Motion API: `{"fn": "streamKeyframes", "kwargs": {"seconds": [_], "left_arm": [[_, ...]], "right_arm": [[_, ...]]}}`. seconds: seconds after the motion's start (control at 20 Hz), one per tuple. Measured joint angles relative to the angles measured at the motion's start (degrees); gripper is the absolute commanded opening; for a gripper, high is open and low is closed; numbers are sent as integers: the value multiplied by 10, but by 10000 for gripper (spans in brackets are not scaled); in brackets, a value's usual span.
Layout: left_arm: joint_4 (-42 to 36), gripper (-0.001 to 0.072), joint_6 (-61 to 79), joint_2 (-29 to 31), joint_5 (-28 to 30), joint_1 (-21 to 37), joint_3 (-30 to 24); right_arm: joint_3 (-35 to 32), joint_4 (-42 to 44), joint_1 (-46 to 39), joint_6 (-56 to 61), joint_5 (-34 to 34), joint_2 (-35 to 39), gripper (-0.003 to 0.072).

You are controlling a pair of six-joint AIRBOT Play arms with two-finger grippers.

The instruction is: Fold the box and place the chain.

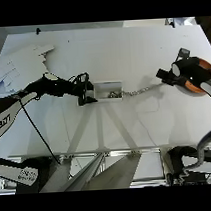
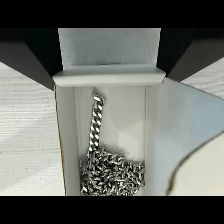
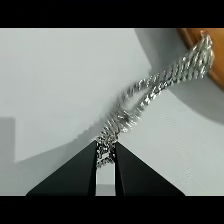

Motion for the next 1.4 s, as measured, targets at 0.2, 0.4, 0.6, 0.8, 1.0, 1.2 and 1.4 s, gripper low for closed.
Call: {"fn": "streamKeyframes", "kwargs": {"seconds": [0.2,0.4,0.6,0.8,1.0,1.2,1.4], "left_arm": [[0,376,0,0,0,0,0],[0,376,0,0,0,0,0],[0,376,0,0,0,0,0],[0,376,0,0,0,0,0],[0,376,0,0,0,0,0],[0,376,0,0,0,0,0],[0,376,0,0,0,0,0]], "right_arm": [[0,35,21,-115,0,50,9],[0,131,58,-253,8,79,10],[0,252,105,-381,16,88,10],[0,391,144,-510,17,90,9],[0,533,161,-615,5,91,9],[0,664,165,-711,-9,89,9],[0,749,170,-784,-17,71,5]]}}
